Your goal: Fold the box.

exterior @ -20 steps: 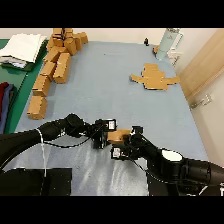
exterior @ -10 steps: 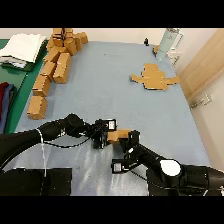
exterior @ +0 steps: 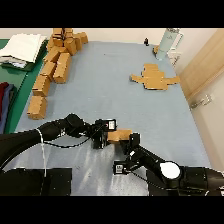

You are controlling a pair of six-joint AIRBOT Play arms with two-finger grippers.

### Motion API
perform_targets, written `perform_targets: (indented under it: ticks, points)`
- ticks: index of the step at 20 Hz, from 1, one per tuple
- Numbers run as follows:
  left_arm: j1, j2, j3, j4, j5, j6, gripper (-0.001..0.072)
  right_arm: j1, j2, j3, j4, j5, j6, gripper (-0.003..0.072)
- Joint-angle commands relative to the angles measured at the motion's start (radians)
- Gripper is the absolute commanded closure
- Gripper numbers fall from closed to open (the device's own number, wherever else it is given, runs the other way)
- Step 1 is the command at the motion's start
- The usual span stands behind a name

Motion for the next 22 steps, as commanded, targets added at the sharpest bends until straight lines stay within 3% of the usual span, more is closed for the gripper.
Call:
perform_targets:
  ticks: [1, 8, 12, 19, 22]
  points:
    - [0.000, 0.000, 0.001, 0.000, 0.000, 0.000, 0.0186, 0.001, -0.013, -0.003, 0.007, 0.000, 0.017, 0.0682]
    - [0.000, 0.000, 0.001, 0.000, 0.000, 0.000, 0.0186, 0.001, -0.037, 0.003, -0.025, -0.003, 0.060, 0.0682]
    - [0.000, 0.000, 0.001, 0.000, 0.000, 0.000, 0.0186, 0.002, 0.011, 0.031, -0.014, -0.024, 0.056, 0.0682]
    - [0.000, 0.000, 0.001, 0.000, 0.000, 0.000, 0.0186, -0.009, 0.114, 0.104, 0.311, -0.265, -0.071, 0.0682]
    - [0.000, 0.000, 0.001, 0.000, 0.000, 0.000, 0.0186, -0.134, 0.105, 0.140, 0.495, -0.352, -0.064, 0.0682]
